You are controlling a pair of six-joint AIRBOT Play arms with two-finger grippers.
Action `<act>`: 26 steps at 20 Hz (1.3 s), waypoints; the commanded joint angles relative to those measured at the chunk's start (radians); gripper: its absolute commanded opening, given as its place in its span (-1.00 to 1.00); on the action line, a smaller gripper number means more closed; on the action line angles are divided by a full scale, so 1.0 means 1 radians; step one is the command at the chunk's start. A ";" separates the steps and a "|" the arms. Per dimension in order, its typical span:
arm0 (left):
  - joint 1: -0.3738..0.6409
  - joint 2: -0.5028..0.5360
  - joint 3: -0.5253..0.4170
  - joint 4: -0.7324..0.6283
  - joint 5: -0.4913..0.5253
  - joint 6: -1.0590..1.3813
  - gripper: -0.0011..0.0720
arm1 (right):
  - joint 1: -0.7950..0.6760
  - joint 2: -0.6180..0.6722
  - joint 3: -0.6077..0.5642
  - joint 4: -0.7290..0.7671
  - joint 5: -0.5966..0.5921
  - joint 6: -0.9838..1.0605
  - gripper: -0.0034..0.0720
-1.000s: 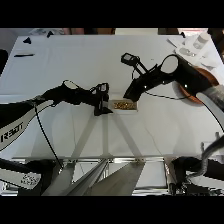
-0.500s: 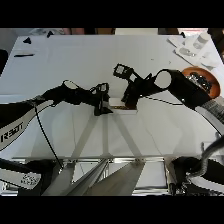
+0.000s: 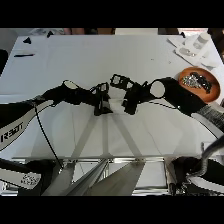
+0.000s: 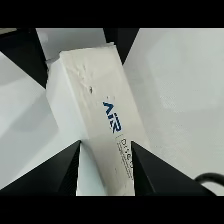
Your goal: Fold the box and place the chain.
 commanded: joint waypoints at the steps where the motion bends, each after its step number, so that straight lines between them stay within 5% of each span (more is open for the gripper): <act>1: 0.000 0.000 0.000 0.001 -0.002 0.003 -0.10 | 0.010 0.008 -0.009 -0.082 -0.058 0.003 -0.10; 13: 0.000 0.000 0.000 0.001 -0.002 0.003 -0.10 | 0.014 0.036 -0.077 -0.135 -0.032 0.033 -0.19; 20: 0.000 0.000 0.000 0.001 -0.002 0.003 -0.10 | 0.045 0.036 -0.105 -0.135 -0.034 0.033 -0.04; 22: 0.000 0.000 0.000 0.001 -0.002 0.003 -0.10 | 0.045 0.046 -0.105 -0.136 -0.029 0.033 0.27; 26: 0.000 0.000 0.000 0.001 -0.002 0.003 -0.10 | 0.044 0.129 -0.105 -0.139 -0.027 0.048 0.27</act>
